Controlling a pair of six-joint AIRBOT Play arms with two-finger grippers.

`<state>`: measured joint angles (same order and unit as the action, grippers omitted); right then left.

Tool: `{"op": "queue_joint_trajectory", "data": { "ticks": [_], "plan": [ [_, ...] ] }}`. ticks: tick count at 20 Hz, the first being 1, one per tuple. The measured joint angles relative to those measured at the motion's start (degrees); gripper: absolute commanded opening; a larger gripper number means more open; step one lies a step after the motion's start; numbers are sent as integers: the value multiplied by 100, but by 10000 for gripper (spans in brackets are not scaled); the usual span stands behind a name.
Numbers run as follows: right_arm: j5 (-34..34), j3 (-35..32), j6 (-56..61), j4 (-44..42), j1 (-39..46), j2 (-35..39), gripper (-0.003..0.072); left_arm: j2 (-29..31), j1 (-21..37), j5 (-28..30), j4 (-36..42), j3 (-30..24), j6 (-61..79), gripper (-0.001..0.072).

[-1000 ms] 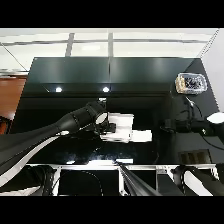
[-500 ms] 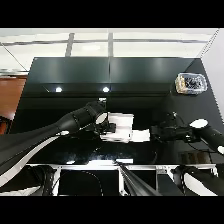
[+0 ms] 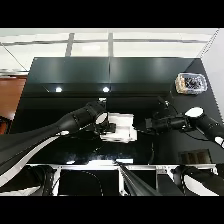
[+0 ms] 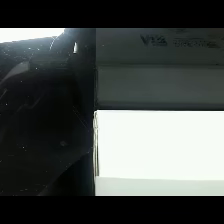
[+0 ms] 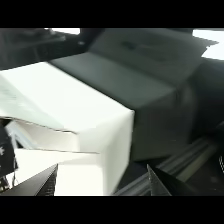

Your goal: Fold the box and place the chain.

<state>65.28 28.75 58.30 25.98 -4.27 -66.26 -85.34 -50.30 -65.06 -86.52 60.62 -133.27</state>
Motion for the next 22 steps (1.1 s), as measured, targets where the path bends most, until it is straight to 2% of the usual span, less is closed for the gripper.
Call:
{"op": "queue_joint_trajectory", "data": {
  "ticks": [5, 7, 9, 13, 18, 22],
  "plan": [
    [-70, 136, 125, -26, -435, -2, 637, -2, 0, 0, 0, 0, 0, 27],
    [-289, 153, 267, -28, -723, -2, 637, -2, 0, 0, 0, 0, 0, 27],
    [-516, 166, 448, 2, -981, -2, 565, -2, 0, 0, 0, 0, 0, 27],
    [-1005, 319, 1029, 356, -1526, -2, 565, -2, 0, 2, 0, 0, 0, 28],
    [-1416, 809, 2577, 1652, -2175, -4, 564, 0, 0, 0, 0, 0, 0, 27],
    [-1462, 1198, 3947, 2870, -2732, -28, 547, -2, 0, 0, 0, 0, 0, 28]
  ]
}}
